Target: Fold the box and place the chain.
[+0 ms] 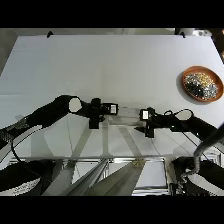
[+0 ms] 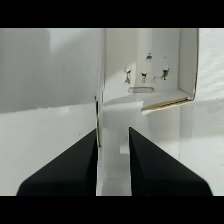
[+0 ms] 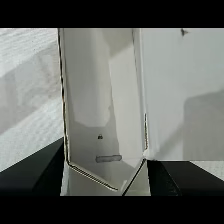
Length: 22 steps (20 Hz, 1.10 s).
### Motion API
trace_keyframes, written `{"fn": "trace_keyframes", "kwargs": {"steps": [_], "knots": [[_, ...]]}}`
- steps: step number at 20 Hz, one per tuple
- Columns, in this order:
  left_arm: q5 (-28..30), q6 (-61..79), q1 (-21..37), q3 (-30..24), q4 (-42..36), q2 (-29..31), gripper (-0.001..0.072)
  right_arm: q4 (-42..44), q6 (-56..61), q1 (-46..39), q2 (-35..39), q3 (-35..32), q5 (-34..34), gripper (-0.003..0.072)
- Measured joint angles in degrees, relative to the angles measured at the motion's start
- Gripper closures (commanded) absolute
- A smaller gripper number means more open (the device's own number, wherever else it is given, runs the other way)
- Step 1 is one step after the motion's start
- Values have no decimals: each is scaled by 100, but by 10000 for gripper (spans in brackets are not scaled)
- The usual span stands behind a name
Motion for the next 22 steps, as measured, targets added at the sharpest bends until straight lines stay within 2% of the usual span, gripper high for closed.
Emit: {"fn": "trace_keyframes", "kwargs": {"steps": [3,5,14,22], "knots": [[-55,127,-83,0,-105,-22,508,-9,-2,0,0,0,7,285],[-127,175,-136,0,-179,-31,576,-7,2,0,0,0,9,285],[-203,208,-201,0,-409,-39,575,2,20,0,0,0,0,285],[157,227,-243,0,-507,-61,576,15,28,0,0,0,-4,285]]}}
